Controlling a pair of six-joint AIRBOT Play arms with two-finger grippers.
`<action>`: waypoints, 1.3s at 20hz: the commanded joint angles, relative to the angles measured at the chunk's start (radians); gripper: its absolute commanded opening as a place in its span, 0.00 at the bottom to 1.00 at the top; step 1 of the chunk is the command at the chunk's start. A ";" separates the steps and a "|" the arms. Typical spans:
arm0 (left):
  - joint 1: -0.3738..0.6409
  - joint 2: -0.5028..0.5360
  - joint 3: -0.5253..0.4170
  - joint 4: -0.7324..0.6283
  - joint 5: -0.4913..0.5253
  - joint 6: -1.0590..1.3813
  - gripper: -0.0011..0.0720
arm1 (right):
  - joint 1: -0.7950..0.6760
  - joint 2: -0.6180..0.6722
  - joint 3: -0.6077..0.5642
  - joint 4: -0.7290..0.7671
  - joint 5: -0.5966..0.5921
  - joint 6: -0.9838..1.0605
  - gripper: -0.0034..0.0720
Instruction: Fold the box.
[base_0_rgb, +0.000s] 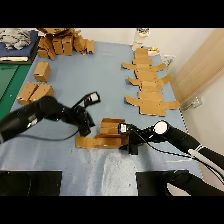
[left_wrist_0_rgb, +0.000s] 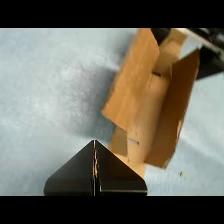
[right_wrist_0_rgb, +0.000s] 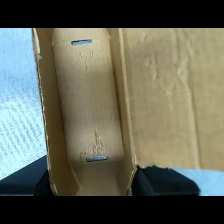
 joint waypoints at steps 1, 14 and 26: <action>-0.039 0.159 -0.188 0.052 0.112 0.146 0.03 | 0.000 0.001 0.000 0.000 0.003 0.000 0.73; -0.074 0.091 -0.251 -0.098 0.142 0.481 0.83 | 0.000 0.001 0.000 0.000 0.002 0.000 0.73; -0.120 0.019 -0.196 -0.172 0.140 0.508 0.82 | 0.000 0.001 0.000 0.000 0.002 0.000 0.73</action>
